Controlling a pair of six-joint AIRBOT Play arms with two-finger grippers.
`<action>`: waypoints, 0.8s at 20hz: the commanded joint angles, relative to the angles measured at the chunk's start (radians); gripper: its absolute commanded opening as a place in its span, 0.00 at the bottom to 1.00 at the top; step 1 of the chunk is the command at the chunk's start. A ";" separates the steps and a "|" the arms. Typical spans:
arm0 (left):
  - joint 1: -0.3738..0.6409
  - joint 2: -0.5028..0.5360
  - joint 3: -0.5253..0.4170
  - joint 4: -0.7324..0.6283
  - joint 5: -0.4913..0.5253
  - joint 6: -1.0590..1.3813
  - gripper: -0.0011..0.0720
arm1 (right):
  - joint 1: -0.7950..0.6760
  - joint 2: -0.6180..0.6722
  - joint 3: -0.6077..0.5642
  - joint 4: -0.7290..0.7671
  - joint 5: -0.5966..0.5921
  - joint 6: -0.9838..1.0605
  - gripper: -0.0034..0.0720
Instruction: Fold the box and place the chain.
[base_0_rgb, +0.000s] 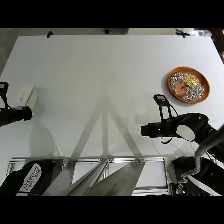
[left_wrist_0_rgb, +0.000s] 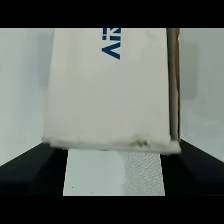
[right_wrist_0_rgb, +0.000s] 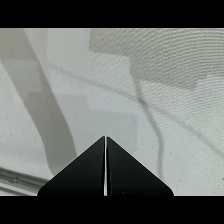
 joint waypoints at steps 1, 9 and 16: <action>0.019 -0.103 -0.001 0.007 -0.036 -0.003 0.03 | 0.001 0.001 0.000 0.000 -0.002 -0.004 0.05; 0.017 -0.127 0.000 -0.010 -0.054 0.049 0.97 | 0.000 0.001 0.000 0.000 -0.002 -0.004 0.06; 0.017 0.077 0.000 -0.086 -0.106 0.159 0.96 | 0.001 0.001 0.000 -0.011 -0.003 -0.004 0.06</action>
